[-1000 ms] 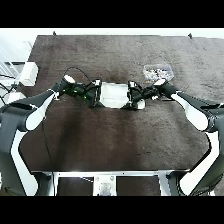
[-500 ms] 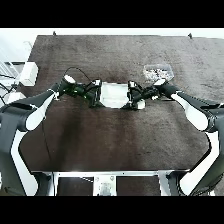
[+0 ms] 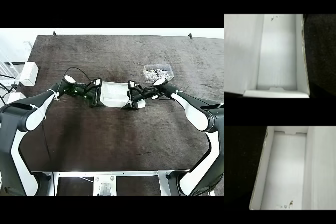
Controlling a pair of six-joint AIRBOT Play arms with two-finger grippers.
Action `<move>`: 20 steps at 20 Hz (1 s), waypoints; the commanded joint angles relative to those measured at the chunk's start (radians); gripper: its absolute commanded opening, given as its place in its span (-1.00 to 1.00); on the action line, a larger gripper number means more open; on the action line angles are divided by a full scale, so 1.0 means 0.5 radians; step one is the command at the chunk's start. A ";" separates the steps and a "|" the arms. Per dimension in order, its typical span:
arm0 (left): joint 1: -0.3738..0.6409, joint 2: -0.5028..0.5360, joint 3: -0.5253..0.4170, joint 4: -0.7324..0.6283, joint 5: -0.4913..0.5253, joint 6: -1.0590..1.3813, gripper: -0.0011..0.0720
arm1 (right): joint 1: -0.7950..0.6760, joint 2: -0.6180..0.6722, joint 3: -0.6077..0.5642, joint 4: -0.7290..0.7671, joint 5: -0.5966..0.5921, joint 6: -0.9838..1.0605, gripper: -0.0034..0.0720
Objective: Fold the box and place the chain.
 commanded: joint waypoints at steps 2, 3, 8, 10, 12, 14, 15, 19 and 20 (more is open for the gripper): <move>0.002 0.002 -0.001 0.008 -0.021 0.002 -0.15 | -0.002 0.002 0.023 -0.011 -0.075 -0.053 1.00; 0.002 0.002 -0.001 0.008 -0.019 -0.002 -0.15 | -0.003 0.002 0.023 -0.028 -0.072 -0.040 1.00; 0.002 0.001 -0.001 0.009 0.012 -0.084 -0.15 | -0.106 0.005 0.023 -0.130 0.052 0.082 1.00; 0.002 0.001 -0.001 0.009 0.012 -0.084 -0.15 | -0.169 0.020 0.022 -0.131 0.091 0.092 1.00; 0.002 0.001 -0.001 0.010 0.011 -0.084 -0.15 | -0.242 0.051 0.022 -0.144 0.114 0.120 1.00; 0.002 0.001 -0.001 0.010 0.011 -0.084 -0.15 | -0.315 0.092 0.022 -0.171 0.148 0.121 1.00; 0.002 0.001 -0.001 0.010 0.011 -0.084 -0.15 | -0.356 0.117 0.022 -0.174 0.163 0.121 1.00; 0.002 0.001 -0.001 0.009 0.011 -0.083 -0.15 | -0.462 0.238 0.022 0.008 0.420 0.172 0.92; 0.002 0.001 -0.001 0.009 0.011 -0.083 -0.15 | -0.465 0.259 0.022 0.135 0.549 0.188 0.10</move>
